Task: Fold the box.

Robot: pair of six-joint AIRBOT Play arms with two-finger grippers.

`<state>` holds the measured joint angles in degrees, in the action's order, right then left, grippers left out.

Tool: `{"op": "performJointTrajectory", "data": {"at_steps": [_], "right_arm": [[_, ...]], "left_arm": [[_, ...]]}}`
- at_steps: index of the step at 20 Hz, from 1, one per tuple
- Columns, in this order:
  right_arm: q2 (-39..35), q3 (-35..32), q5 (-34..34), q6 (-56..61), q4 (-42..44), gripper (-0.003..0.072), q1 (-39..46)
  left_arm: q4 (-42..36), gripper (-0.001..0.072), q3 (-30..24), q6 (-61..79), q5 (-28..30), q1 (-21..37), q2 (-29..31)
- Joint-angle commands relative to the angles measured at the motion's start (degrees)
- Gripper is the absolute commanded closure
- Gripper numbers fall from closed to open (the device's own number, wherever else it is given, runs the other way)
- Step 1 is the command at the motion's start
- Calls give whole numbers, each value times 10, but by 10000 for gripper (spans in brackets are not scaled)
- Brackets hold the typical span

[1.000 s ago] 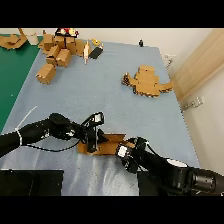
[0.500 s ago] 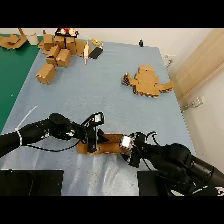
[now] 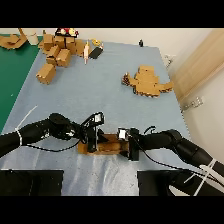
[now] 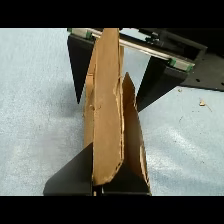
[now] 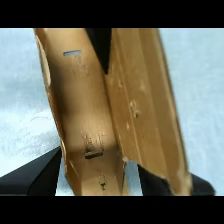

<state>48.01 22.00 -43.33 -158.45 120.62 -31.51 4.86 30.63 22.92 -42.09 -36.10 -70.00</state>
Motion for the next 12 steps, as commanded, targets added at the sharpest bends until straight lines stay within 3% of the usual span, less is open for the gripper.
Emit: {"op": "performJointTrajectory", "data": {"at_steps": [1, 12], "right_arm": [[32, 11, -20, -72, 40, -30, 18], [14, 10, -27, -42, 22, -30, 17]], "left_arm": [[0, 700, 0, 0, 0, 0, 0], [0, 699, 0, 0, 0, 0, 0]]}}
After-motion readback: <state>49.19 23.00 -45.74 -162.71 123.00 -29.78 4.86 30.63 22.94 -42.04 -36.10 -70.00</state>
